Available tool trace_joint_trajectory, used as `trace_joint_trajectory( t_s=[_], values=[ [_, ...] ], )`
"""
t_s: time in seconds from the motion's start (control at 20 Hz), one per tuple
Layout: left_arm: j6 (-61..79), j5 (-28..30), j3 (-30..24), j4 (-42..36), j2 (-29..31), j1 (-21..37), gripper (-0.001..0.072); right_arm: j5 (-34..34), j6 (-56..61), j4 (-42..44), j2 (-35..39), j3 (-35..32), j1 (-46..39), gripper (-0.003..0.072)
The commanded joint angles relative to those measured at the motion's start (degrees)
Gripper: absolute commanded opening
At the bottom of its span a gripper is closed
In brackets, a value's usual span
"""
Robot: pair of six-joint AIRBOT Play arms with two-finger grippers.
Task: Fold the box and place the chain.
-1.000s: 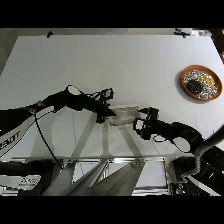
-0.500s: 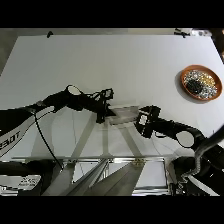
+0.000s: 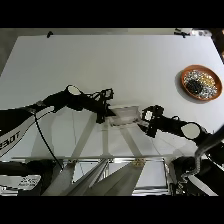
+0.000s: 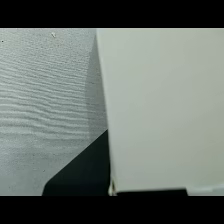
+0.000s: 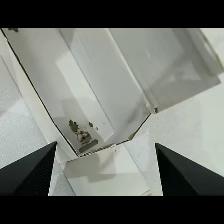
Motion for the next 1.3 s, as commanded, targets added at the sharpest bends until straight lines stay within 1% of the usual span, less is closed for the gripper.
trace_joint_trajectory(
  t_s=[0.0,0.15,0.25,0.55,0.75,1.1,1.25],
  values=[
    [0.00,0.04,-0.02,0.00,0.00,-0.02,0.0013,0.70,-8.50,6.27,-2.82,0.00,-2.54,0.0689],
    [0.00,0.04,-0.02,0.00,0.00,-0.02,0.0013,2.21,-16.35,11.87,-4.20,0.02,-4.96,0.0688],
    [0.00,0.04,-0.02,0.00,0.00,-0.02,0.0013,3.93,-21.46,13.66,-5.53,0.37,-5.95,0.0688],
    [0.00,0.04,-0.02,0.00,0.00,-0.02,0.0013,8.46,-24.24,14.12,-11.74,4.94,-9.49,0.0688],
    [0.00,0.04,-0.02,0.00,0.00,-0.02,0.0013,10.62,-27.02,14.32,-15.19,6.40,-9.81,0.0688],
    [0.00,0.04,-0.02,0.00,0.00,-0.02,0.0013,12.50,-30.27,15.85,-16.24,9.60,-9.81,0.0688],
    [0.00,0.04,-0.02,0.00,0.00,-0.02,0.0013,15.08,-31.76,15.80,-17.42,9.90,-9.81,0.0689]
  ],
)
